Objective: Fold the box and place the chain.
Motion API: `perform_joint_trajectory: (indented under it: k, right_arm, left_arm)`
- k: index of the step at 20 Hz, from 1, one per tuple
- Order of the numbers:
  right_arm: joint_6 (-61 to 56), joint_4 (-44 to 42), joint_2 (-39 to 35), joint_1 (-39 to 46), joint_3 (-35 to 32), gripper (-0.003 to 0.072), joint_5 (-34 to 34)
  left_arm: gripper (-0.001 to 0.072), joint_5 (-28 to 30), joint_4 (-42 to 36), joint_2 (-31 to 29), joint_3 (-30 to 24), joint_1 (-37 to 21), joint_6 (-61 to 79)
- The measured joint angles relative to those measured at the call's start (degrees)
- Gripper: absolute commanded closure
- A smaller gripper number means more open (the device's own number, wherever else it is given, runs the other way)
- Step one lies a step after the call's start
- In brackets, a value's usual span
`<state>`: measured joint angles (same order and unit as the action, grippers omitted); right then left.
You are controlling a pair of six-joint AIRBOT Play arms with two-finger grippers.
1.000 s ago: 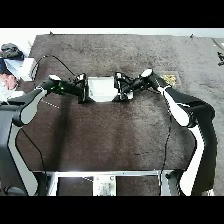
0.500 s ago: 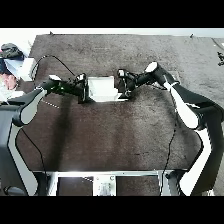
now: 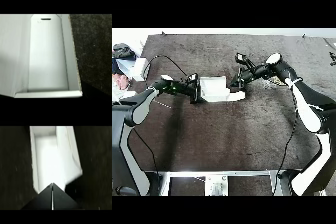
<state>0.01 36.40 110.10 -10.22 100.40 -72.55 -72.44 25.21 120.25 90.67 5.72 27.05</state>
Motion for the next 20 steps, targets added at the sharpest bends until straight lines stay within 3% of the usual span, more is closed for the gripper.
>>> perform_joint_trajectory:
  k: [14,20]
  right_arm:
    - [3.1,-4.7,4.5,-3.7,-0.1,0.0668,18.7]
    - [3.2,-3.1,6.8,-3.6,-0.1,0.0669,20.1]
  left_arm:
    - [0.0248,0.0,-0.1,0.0,0.0,0.0,-0.1]
    - [0.0248,0.0,-0.1,0.0,0.0,0.0,-0.1]
